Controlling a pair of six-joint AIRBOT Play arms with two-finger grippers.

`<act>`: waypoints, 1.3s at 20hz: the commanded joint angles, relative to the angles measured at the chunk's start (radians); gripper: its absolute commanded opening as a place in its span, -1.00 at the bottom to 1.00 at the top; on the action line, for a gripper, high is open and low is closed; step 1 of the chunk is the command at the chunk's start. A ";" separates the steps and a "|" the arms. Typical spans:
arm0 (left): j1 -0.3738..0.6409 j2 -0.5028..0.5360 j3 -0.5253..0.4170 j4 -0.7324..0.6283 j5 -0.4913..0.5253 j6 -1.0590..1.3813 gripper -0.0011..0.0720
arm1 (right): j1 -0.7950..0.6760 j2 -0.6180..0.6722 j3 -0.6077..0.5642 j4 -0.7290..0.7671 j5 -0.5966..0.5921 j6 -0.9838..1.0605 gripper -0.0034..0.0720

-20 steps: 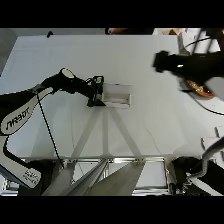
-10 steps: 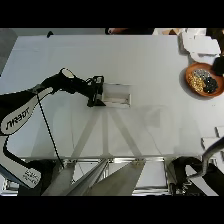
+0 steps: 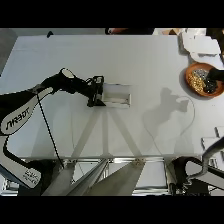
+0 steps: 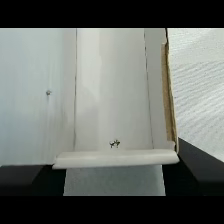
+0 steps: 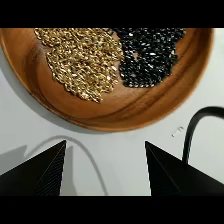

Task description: Fold the box and place the chain.

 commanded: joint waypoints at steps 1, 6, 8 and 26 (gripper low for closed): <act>0.000 0.000 0.000 0.000 0.001 0.000 -0.26 | -0.013 -0.122 0.005 0.097 -0.161 0.002 0.57; 0.000 0.000 0.000 0.000 0.000 0.000 -0.26 | -0.014 -0.266 0.042 0.089 -0.221 0.041 0.56; 0.000 0.000 0.000 0.000 0.000 0.000 -0.26 | -0.014 -0.324 0.066 0.085 -0.240 0.081 0.56; 0.000 0.000 0.000 0.000 0.000 0.000 -0.26 | -0.013 -0.336 0.112 0.057 -0.135 0.097 -0.89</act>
